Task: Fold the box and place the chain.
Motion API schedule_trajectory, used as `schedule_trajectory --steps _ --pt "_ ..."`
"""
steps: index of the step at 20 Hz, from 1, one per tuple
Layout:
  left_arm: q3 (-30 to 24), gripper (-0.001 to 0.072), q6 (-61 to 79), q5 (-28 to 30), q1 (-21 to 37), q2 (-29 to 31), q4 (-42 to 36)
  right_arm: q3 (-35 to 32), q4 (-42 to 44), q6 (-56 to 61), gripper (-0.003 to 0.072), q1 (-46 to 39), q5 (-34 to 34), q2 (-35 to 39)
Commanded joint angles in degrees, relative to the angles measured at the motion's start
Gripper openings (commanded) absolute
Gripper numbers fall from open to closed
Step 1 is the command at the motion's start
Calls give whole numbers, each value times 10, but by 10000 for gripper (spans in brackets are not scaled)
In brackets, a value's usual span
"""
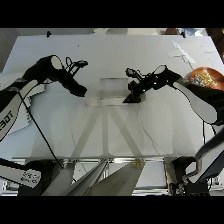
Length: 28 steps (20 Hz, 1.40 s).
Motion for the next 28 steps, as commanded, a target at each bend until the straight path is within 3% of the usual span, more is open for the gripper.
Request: schedule_trajectory --steps 1,11,16,24,28 --pt "0 1 -11 17 -10 -15 -29 0 0 0 176 0 0 0" --pt "0 1 6 -13 -12 -15 -53 0 0 0 176 0 0 0" --pt "0 1 53 -33 -12 -13 -144 0 0 0 176 0 0 0" --pt "0 3 64 -54 -9 -13 -157 0 0 0 176 0 0 0" --pt "0 3 84 -54 10 -13 -231 0 0 0 176 0 0 0"
